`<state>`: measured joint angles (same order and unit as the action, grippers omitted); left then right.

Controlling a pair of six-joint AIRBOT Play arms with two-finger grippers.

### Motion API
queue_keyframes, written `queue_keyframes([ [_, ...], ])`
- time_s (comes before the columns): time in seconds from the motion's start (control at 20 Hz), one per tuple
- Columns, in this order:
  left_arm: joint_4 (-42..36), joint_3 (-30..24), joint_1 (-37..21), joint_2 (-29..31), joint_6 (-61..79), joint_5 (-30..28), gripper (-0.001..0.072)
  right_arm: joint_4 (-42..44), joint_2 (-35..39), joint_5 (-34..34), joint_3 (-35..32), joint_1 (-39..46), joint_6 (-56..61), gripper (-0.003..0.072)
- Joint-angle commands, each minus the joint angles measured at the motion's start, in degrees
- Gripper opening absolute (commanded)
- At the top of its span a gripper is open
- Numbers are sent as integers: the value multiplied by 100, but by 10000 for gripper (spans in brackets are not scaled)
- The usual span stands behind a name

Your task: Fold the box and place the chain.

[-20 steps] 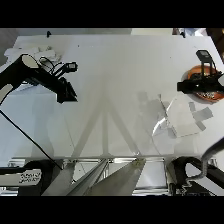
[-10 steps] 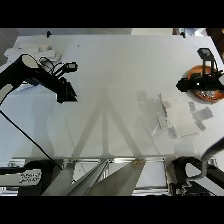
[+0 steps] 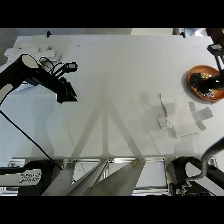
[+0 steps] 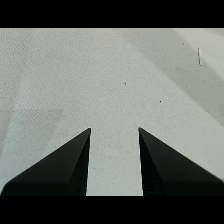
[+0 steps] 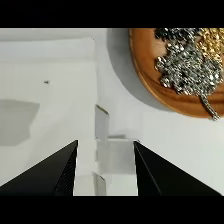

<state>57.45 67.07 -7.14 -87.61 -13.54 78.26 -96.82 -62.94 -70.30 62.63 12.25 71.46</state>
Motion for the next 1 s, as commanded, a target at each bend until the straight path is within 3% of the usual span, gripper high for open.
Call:
queue_keyframes([
  [0.0,2,2,0,4,0,-2,336,-356,7,-754,94,643,-337,396],
  [0.3,2,2,0,4,0,0,336,776,7,-1010,92,2465,-1373,420],
  [0.35,2,2,0,4,0,0,336,1008,-4,-1008,90,2640,-1534,453],
  [0.95,2,2,0,4,0,-2,336,997,-1029,-1143,85,2339,-2253,477],
])
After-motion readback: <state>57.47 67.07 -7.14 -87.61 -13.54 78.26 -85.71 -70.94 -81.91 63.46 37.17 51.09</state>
